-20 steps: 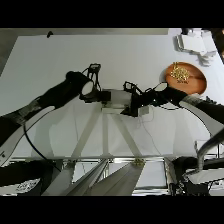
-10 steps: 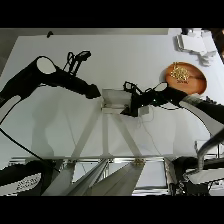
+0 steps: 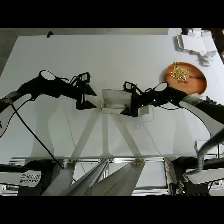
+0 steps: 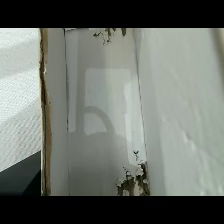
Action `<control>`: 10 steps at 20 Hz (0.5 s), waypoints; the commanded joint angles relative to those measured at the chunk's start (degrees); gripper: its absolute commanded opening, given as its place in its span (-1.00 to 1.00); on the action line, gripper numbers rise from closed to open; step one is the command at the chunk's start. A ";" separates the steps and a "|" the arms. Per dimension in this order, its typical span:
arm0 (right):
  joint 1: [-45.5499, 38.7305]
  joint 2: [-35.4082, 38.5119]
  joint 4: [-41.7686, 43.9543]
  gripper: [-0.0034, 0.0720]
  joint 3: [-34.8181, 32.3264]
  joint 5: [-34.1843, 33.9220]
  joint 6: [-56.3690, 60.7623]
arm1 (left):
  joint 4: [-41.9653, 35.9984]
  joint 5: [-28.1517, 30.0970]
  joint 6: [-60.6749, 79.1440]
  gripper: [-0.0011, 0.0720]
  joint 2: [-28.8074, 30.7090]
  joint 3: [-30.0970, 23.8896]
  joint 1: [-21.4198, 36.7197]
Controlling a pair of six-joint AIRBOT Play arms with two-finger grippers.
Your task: Fold the box and place the chain.
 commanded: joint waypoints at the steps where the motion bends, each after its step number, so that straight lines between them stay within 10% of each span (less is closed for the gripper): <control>1: 0.04 0.02 0.00 0.61 -0.02 0.02 0.02 | -5.40 -1.68 13.77 0.97 -2.78 -0.20 -0.35; 10: 0.04 0.02 0.00 0.61 -0.02 0.02 0.02 | -3.98 -5.77 10.19 0.97 -2.89 3.02 -0.94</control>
